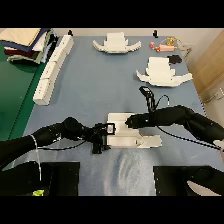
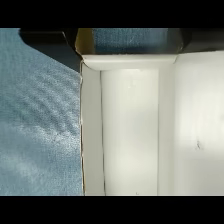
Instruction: Fold the box.
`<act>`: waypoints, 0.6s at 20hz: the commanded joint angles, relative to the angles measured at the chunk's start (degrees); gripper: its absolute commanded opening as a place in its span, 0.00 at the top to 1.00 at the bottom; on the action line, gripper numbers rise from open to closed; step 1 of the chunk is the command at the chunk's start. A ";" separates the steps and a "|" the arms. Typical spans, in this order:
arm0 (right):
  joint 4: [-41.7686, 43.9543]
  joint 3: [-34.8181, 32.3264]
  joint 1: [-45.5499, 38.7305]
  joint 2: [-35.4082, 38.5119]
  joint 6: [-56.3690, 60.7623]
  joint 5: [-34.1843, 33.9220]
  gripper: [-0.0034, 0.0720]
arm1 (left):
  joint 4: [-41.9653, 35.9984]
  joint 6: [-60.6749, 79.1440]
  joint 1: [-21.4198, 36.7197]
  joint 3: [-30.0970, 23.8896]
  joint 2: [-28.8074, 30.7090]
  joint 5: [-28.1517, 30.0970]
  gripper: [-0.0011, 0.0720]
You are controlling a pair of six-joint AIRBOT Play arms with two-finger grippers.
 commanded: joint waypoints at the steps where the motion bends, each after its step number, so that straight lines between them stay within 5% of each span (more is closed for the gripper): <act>1: 0.04 0.68 -0.22 -6.03 0.00 1.05 0.95 | 0.04 0.02 0.00 0.02 -0.02 0.02 0.27; 12: -0.02 0.68 -0.22 -7.74 -2.14 1.40 0.95 | 0.04 0.02 0.00 0.02 -0.02 0.02 0.27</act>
